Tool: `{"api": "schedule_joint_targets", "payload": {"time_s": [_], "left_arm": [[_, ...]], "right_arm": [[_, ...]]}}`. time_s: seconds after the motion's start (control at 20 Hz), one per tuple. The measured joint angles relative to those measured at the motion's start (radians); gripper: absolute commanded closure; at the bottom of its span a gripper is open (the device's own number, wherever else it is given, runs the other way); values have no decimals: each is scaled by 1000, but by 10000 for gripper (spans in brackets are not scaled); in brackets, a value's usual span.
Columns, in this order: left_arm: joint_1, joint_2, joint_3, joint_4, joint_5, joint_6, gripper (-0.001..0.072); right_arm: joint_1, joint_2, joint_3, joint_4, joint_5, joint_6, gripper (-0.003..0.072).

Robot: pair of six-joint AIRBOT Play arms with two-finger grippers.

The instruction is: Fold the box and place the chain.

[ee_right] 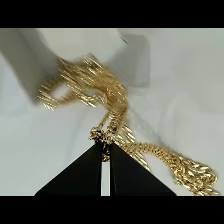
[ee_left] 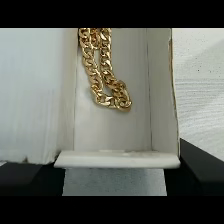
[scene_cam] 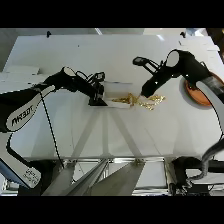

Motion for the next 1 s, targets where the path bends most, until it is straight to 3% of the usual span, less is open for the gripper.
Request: {"api": "schedule_joint_targets", "payload": {"time_s": [0.3, 0.65, 0.75, 0.8, 0.85, 0.9, 1.0], "left_arm": [[0, 0, 0, 0, 0, 0, 394], [0, 0, 0, 0, 0, 0, 394], [0, 0, 0, 0, 0, 0, 394], [0, 0, 0, 0, 0, 0, 394], [0, 0, 0, 0, 0, 0, 394], [0, 0, 0, 0, 0, 0, 394], [0, 0, 0, 0, 0, 0, 394]], "right_arm": [[84, 30, 0, 243, -159, -39, 679], [124, 19, 0, 555, -299, -253, 675], [127, 8, 0, 553, -308, -271, 673], [127, 5, 0, 531, -308, -269, 629], [128, 2, 0, 497, -305, -258, 517], [128, -1, 0, 460, -294, -244, 478], [127, -3, 0, 392, -255, -218, 478]]}}
